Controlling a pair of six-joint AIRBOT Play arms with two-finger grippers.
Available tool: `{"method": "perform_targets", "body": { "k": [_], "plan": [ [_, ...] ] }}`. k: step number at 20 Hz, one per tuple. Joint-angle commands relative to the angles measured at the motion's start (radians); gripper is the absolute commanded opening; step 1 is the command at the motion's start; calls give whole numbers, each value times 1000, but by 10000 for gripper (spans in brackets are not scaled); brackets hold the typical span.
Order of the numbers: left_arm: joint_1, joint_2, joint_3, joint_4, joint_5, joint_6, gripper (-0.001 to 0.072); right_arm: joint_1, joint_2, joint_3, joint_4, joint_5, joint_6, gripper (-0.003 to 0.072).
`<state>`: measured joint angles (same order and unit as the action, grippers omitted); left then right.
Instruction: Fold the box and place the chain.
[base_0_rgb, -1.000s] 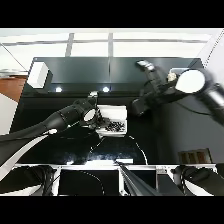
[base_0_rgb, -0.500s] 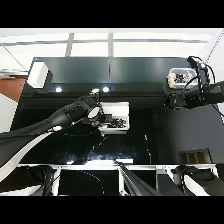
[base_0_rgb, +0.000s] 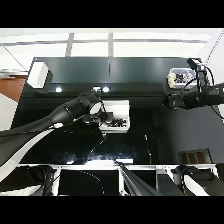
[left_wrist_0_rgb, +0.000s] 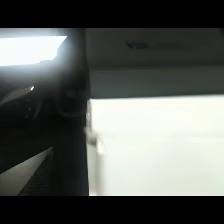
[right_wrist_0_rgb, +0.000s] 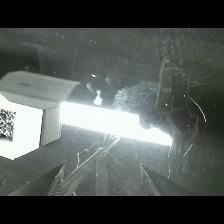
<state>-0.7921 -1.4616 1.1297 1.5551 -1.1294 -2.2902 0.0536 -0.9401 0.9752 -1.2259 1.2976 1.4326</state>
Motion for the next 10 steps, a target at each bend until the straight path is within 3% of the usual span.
{"method": "perform_targets", "body": {
  "k": [1, 6, 8, 10],
  "plan": [
    [1, 46, 53, 20, -125, 227, 630, -1, 1, -1, 2, -3, -1, 545],
    [13, 264, 30, 156, -239, 467, 630, -1, 1, -1, -1, 5, -1, 545],
    [85, 344, -14, 168, -242, 579, 630, -1, 1, -1, -3, 5, -1, 545],
    [224, 402, -61, 98, -239, 692, 629, -1, 1, -1, -6, 6, -1, 545]
  ]
}}
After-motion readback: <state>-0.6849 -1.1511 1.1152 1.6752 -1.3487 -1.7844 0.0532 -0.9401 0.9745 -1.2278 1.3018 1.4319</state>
